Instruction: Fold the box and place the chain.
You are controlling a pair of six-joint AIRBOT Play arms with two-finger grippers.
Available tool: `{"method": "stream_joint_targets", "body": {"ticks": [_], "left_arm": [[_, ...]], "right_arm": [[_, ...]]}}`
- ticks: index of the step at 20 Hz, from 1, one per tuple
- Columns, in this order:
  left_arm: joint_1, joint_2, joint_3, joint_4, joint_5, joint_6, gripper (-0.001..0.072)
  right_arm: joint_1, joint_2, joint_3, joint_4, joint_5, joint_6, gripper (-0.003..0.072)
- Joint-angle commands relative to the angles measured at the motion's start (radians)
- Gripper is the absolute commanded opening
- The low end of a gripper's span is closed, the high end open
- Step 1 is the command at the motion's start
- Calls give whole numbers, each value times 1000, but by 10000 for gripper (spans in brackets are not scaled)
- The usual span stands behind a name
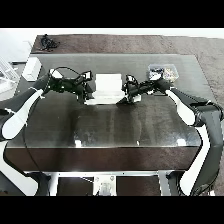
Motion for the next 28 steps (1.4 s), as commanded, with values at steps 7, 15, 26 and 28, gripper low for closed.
{"method": "stream_joint_targets", "body": {"ticks": [7,15,26,28], "left_arm": [[-6,-19,0,-17,-23,1,348],[-37,-28,0,-31,56,37,347],[-37,-72,0,-157,58,177,347],[-37,-76,0,-174,58,191,347]], "right_arm": [[0,0,0,0,0,0,582],[0,0,0,0,0,0,582],[0,0,0,0,0,0,582],[0,0,0,0,0,0,582]]}}
